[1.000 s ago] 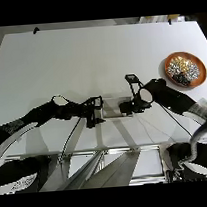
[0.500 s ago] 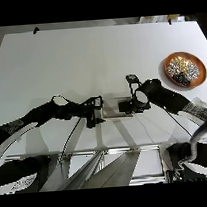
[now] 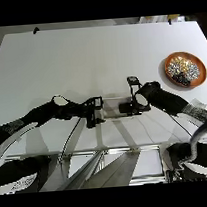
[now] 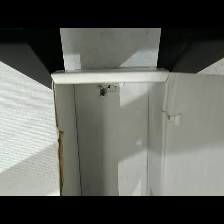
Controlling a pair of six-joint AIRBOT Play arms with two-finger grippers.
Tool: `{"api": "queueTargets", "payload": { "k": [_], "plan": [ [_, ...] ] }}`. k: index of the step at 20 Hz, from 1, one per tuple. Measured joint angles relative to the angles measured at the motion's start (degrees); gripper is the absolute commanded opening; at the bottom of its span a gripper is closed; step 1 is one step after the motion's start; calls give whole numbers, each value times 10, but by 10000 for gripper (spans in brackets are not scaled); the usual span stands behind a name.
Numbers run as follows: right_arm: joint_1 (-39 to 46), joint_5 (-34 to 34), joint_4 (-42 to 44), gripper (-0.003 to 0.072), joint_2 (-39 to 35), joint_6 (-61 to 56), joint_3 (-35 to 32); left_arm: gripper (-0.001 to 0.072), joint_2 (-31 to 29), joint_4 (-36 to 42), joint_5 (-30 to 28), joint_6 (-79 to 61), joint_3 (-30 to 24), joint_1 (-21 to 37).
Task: Fold the box and place the chain.
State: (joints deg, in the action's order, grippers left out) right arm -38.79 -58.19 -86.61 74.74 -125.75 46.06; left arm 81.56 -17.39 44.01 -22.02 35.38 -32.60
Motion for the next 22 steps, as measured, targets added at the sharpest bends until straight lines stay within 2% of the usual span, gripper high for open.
{"api": "queueTargets", "payload": {
  "k": [2,6,7,8,9,15,16,18,20,21,22],
  "plan": [
    [-8,7,-3,22,0,11,-1,311,0,0,0,0,0,0],
    [-16,14,-5,12,0,22,-1,311,0,0,0,2,0,0],
    [-17,14,-5,25,0,23,-1,311,0,0,0,2,0,0],
    [-17,15,-5,111,0,25,-1,311,0,0,0,1,0,0],
    [-18,16,-4,124,0,28,-1,311,0,-1,0,-3,0,0],
    [-19,14,0,123,7,12,-1,311,0,0,0,-1,0,0],
    [-19,12,0,105,9,10,-1,311,0,0,0,0,0,0],
    [-19,8,0,11,13,5,-1,311,0,0,0,0,0,0],
    [-19,6,0,12,14,0,-1,311,0,0,0,2,0,0],
    [-19,5,0,30,15,0,-1,311,0,0,0,2,0,0],
    [-19,4,0,143,15,2,-1,311,0,0,0,1,0,0]
  ]
}}
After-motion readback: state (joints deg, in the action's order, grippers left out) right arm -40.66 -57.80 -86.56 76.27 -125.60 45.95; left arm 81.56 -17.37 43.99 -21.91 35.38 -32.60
